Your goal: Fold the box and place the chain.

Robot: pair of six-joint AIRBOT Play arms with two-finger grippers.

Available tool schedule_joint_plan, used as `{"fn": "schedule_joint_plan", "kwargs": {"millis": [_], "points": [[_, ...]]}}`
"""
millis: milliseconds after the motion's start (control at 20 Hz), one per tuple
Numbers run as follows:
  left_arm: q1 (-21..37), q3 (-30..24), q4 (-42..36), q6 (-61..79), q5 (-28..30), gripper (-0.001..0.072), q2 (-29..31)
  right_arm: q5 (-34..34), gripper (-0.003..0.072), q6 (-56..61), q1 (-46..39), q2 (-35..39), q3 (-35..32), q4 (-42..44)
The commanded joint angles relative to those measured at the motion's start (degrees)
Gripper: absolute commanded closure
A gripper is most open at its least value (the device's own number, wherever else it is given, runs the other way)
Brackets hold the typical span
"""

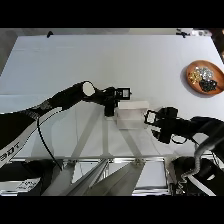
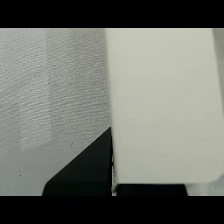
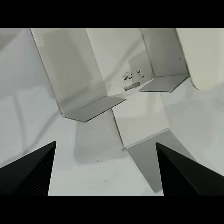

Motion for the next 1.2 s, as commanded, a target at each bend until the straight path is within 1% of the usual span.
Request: {"fn": "schedule_joint_plan", "kwargs": {"millis": [0, 100, 150, 250, 350, 400, 650, 850, 1150], "points": [[0.0, 0.0, 0.0, 0.0, 0.0, 0.0694, 0.0, -5.2, -0.0034, -7.5, -1.0, -4.5, -3.0, 0.3], [0.0, 0.0, 0.0, 0.0, 0.0, 0.0694, 0.0, -3.8, -0.0034, -13.8, -1.0, -2.3, -5.7, 4.5], [0.0, 0.0, 0.0, 0.0, 0.0, 0.0694, 0.0, -5.3, -0.0034, -17.2, -1.0, -0.5, -7.5, 7.7], [0.0, 0.0, 0.0, 0.0, 0.0, 0.0694, 0.0, -11.5, -0.0034, -25.3, -1.0, 2.4, -11.4, 14.7], [0.0, 0.0, 0.0, 0.0, 0.0, 0.0694, 0.0, -15.5, -0.0034, -30.9, -1.1, 2.7, -13.3, 20.9], [0.0, 0.0, 0.0, 0.0, 0.0, 0.0694, 0.0, -15.9, -0.0034, -31.8, -2.0, 2.4, -13.4, 23.0], [0.0, 0.0, 0.0, 0.0, 0.0, 0.0694, 0.0, -16.5, -0.0034, -33.0, -9.9, 1.4, -13.4, 24.4], [0.0, 0.0, 0.0, 0.0, 0.0, 0.0694, 0.0, -17.1, -0.0034, -33.0, -10.2, -0.9, -13.4, 24.5], [0.0, 0.0, 0.0, 0.0, 0.0, 0.0694, 0.0, -17.4, -0.0028, -34.5, -10.2, -1.6, -13.4, 24.4]]}}
